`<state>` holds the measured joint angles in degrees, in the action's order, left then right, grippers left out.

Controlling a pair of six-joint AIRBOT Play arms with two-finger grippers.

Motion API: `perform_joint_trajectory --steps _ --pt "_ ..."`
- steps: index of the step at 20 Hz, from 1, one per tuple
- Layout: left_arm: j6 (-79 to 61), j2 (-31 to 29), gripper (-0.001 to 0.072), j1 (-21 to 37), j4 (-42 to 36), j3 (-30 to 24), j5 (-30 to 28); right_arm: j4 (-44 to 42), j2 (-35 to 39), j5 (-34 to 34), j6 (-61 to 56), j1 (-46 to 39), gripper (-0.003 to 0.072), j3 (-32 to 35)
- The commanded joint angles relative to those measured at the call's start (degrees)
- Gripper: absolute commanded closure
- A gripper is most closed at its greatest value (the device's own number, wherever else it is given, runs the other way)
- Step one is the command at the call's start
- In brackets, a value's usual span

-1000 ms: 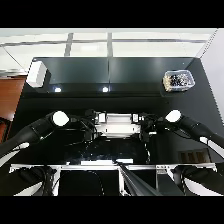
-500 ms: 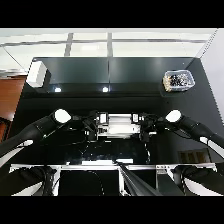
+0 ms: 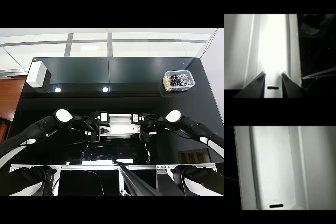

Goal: Fold the box and place the chain.

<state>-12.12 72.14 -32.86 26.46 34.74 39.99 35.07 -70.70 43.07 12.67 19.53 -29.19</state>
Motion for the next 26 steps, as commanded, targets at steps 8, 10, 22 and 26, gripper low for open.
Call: perform_joint_trajectory --steps 8,10,22,26 --pt "-0.1 2.7 0.0555 0.0 -1.7 0.0 -0.8 0.0 0.0 0.0 0.0 0.0 0.0611 0.0" --pt "-0.2 2.7 0.0535 0.0 -1.7 0.0 -0.7 0.0 0.0 0.0 0.0 0.0 0.0612 0.0" --pt "8.6 1.8 0.0681 1.1 2.8 1.8 0.2 0.0 0.0 0.0 0.0 0.0 0.0612 0.0" --pt "26.1 -5.1 0.0683 4.8 13.3 3.1 2.7 0.0 0.0 0.0 0.0 0.0 0.0612 0.0"
